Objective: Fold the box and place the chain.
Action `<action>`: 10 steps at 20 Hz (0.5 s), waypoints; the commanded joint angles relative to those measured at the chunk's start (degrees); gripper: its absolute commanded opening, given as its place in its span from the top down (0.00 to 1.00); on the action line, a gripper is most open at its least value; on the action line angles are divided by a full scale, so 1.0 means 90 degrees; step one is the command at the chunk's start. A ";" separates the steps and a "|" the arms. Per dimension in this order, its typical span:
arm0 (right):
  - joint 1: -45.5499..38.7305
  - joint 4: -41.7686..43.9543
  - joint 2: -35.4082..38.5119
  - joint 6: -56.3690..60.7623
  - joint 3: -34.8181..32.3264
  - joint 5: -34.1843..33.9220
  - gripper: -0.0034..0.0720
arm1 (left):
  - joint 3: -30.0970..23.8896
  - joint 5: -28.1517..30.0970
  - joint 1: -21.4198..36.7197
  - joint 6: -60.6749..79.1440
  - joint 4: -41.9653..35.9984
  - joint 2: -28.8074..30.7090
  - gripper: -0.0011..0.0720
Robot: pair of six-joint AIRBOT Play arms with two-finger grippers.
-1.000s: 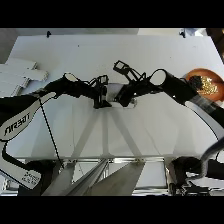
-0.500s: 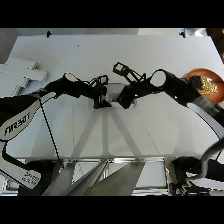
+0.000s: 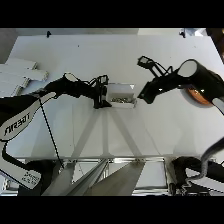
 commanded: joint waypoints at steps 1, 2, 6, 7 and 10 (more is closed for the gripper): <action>-0.0561 0.0000 -0.0044 -0.1491 -0.0393 -0.0192 0.71 | 0.0000 0.0002 0.0005 0.0002 0.0000 -0.0002 0.60; -0.0573 0.0007 -0.0131 -0.1911 -0.0512 -0.0243 0.62 | 0.0000 0.0002 0.0005 0.0002 0.0000 -0.0002 0.60; -0.0571 0.0874 -0.0918 -0.2637 -0.0607 -0.0284 0.56 | 0.0000 0.0002 0.0005 0.0002 0.0000 -0.0002 0.60; -0.0566 0.1117 -0.1107 -0.2754 -0.0607 -0.0284 0.56 | 0.0000 0.0002 0.0005 0.0002 0.0000 -0.0002 0.60; -0.0466 0.1192 -0.1486 -0.3230 -0.0607 -0.0364 0.56 | 0.0000 0.0000 0.0005 0.0002 0.0000 -0.0002 0.60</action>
